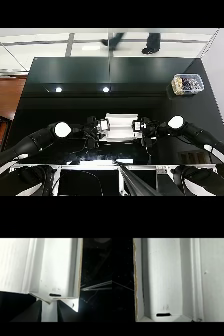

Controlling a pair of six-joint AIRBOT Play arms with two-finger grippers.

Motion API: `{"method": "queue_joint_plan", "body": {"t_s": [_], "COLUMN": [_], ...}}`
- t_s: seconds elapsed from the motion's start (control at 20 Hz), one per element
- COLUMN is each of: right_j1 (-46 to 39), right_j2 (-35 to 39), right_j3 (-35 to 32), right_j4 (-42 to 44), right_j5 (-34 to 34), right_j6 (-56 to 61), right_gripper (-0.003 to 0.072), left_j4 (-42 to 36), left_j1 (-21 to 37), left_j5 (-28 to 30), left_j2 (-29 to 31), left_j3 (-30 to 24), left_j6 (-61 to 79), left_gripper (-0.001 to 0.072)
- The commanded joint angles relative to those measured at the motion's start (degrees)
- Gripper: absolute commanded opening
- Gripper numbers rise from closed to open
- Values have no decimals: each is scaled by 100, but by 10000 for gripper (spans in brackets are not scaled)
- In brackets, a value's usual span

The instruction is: Fold the box and place the chain.

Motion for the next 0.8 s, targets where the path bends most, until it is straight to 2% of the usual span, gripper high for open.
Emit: {"method": "queue_joint_plan", "body": {"t_s": [0.0,0.1,0.3,0.75], "right_j1": [2,2,2,2], "right_j2": [0,-2,-2,-2], "right_j3": [0,0,-2,0], "right_j4": [0,0,2,2], "right_j5": [0,0,0,-2], "right_j6": [2,2,2,2], "right_gripper": [442,442,442,442], "left_j4": [-481,-1021,-1569,-1818], "left_j1": [-33,-35,-42,-42], "left_j5": [129,87,-2,-26], "left_j2": [-74,-234,-363,-365], "left_j3": [-2,7,31,31], "left_j6": [-15,0,356,503], "left_gripper": [218,218,219,219]}}
